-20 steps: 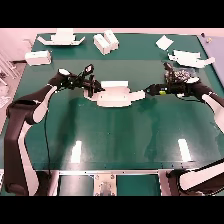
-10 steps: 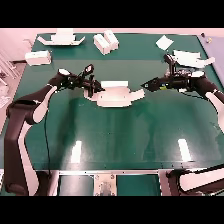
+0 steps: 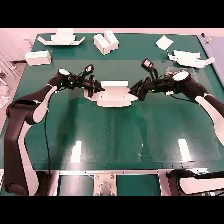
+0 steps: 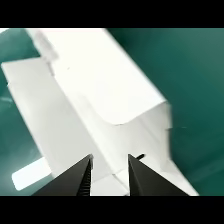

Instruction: Fold the box and place the chain.

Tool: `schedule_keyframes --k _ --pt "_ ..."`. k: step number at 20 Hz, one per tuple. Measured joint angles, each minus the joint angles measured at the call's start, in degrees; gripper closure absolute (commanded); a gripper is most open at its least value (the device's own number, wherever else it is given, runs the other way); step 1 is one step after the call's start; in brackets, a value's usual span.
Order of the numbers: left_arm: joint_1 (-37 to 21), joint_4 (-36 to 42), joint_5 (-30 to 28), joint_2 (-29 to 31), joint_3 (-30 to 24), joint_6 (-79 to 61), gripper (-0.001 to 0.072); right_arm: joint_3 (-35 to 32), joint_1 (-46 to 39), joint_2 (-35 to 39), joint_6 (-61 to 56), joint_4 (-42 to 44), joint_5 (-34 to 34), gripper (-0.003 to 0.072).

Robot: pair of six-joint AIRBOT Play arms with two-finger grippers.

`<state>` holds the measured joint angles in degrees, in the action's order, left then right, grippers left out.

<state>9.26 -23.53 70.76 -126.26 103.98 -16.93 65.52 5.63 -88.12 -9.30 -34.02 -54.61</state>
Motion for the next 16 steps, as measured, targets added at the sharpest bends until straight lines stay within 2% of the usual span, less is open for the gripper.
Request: schedule_keyframes --k 1,2,8,16 --pt "0.0 0.0 0.0 -0.02 0.0 0.0 0.0682 -1.4 0.76 0.52 1.11 -0.22 0.46 0.0234" --pt "0.0 0.0 0.0 -0.02 0.0 -0.02 0.0682 -2.6 1.33 0.9 2.4 -0.31 0.92 0.0168" --pt "0.0 -0.02 0.0 0.0 0.0 0.0 0.0682 -6.95 3.1 1.88 11.26 -2.25 2.47 0.0136" --pt "0.0 0.0 -0.02 -0.02 0.0 0.0 0.0682 -9.92 6.21 2.01 14.69 -6.67 3.8 0.0136"
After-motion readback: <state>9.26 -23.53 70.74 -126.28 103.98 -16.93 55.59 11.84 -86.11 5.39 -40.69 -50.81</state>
